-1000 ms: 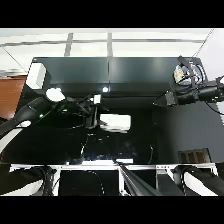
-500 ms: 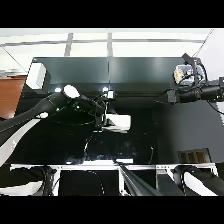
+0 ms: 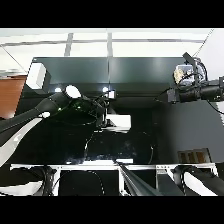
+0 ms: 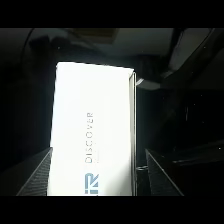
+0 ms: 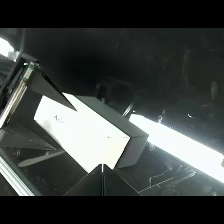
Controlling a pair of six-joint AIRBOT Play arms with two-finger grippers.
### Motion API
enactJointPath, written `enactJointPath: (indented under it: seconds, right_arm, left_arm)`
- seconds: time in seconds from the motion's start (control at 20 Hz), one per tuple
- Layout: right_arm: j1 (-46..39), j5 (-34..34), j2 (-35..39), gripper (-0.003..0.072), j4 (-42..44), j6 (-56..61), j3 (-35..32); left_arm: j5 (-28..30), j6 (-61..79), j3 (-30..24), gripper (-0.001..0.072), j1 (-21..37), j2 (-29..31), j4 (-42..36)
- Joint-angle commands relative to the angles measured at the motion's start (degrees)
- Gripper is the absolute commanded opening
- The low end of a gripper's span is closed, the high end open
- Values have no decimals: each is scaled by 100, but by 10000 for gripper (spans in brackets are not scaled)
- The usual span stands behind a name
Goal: Fold the box and place the chain.
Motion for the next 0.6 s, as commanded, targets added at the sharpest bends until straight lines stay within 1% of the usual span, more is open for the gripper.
enactJointPath:
  seconds: [0.0,0.25,0.55]
  right_arm:
    - [-4,-4,2,11,2,0,7]
    - [-4,-20,2,10,2,0,7]
    - [-4,-22,2,11,2,0,7]
  left_arm:
    - [15,-15,31,710,-24,-4,63]
    - [4,-20,190,710,-22,-2,61]
    - [-42,-177,188,710,-85,-4,118]
